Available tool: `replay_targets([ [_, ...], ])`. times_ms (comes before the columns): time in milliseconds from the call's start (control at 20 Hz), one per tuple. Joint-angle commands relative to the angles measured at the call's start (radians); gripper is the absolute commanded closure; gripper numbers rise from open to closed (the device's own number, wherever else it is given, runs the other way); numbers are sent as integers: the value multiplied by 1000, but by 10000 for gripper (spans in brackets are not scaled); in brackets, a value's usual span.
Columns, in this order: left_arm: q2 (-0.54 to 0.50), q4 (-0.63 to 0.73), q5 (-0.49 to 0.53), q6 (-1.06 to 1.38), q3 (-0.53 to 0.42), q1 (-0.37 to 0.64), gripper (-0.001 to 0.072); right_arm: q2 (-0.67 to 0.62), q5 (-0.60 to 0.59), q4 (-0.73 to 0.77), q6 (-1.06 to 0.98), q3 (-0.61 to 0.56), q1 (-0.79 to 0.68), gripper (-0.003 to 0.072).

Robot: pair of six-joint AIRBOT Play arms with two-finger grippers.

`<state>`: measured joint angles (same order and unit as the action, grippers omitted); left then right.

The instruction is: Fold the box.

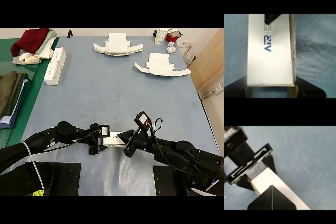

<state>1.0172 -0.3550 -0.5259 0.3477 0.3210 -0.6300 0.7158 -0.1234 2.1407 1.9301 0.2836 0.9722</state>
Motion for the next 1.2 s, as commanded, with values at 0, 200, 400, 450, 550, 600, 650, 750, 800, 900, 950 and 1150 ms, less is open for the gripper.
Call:
replay_targets([
  [0, 0, -1, 0, 0, 1, 0, 197, -2, -234, -66, -7, 79, -166, 684],
  [200, 0, -1, 0, 0, 1, 0, 197, 77, -603, -159, -48, 295, -429, 684],
  [400, 0, -1, 0, 0, 1, 0, 197, 267, -859, -386, -136, 552, -572, 683],
  [450, 0, -1, 0, 0, 1, 0, 197, 324, -921, -404, -151, 608, -599, 684],
  [550, 0, -1, 0, 0, 1, 0, 197, 441, -1046, -391, -151, 702, -637, 684],
  [600, 0, -1, 0, 0, 1, 0, 198, 495, -1099, -383, -151, 737, -648, 684],
  [650, 0, -1, 0, 0, 1, 0, 198, 541, -1143, -379, -151, 766, -652, 684],
  [750, 0, -1, 0, 0, 1, 0, 197, 612, -1187, -375, -155, 808, -655, 684],
  [800, 0, -1, 0, 0, 1, 0, 197, 630, -1186, -370, -167, 816, -655, 684],
  [900, 0, -1, 0, 0, 1, 0, 197, 644, -1180, -363, -179, 816, -655, 684],
  [950, 0, -1, 0, 0, 1, 0, 198, 648, -1180, -364, -179, 816, -655, 684],
  [1150, 0, 0, 4, 3, 2, 0, 198, 648, -1180, -364, -179, 816, -655, 684],
])
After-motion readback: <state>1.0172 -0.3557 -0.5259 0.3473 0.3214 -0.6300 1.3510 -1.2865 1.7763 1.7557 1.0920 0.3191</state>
